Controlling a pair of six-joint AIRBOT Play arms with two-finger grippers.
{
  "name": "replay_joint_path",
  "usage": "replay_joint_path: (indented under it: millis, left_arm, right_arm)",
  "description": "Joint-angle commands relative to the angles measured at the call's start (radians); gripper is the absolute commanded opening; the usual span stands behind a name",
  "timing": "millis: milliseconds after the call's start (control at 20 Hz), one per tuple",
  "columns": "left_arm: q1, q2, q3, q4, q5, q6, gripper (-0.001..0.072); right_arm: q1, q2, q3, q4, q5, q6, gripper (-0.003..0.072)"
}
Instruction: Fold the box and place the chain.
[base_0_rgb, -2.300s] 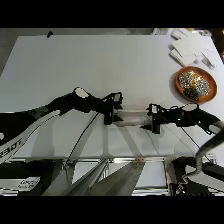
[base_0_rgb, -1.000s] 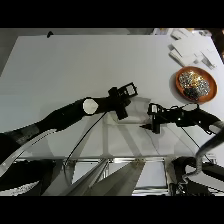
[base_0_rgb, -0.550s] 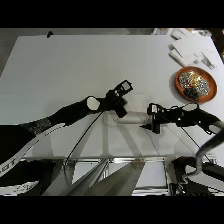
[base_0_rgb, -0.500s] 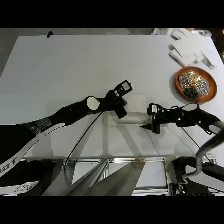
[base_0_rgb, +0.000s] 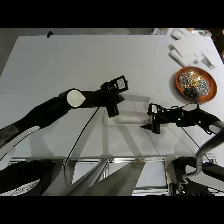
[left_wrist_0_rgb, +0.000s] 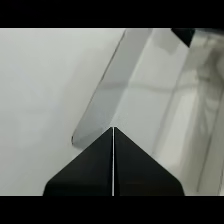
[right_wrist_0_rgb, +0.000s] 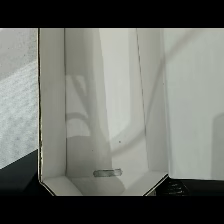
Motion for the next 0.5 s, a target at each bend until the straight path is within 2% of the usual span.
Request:
replay_joint_path:
  millis: [0, 100, 250, 450]
  left_arm:
    - [0.046, 0.031, 0.0, 0.177, -0.244, 0.001, 0.0009]
    - [0.071, -0.005, 0.0, 0.24, -0.282, 0.002, 0.001]
    - [0.102, -0.076, 0.0, 0.252, -0.273, 0.013, 0.0009]
    - [0.109, -0.176, -0.002, 0.267, -0.274, 0.164, 0.002]
  right_arm:
    - [0.0, 0.001, 0.0, 0.001, 0.0, 0.0, 0.0339]
    - [0.0, 0.001, 0.0, 0.001, 0.0, 0.0, 0.0339]
    - [0.0, 0.001, 0.0, 0.001, 0.0, 0.001, 0.0339]
    - [0.0, 0.001, 0.0, 0.001, 0.0, 0.001, 0.0339]
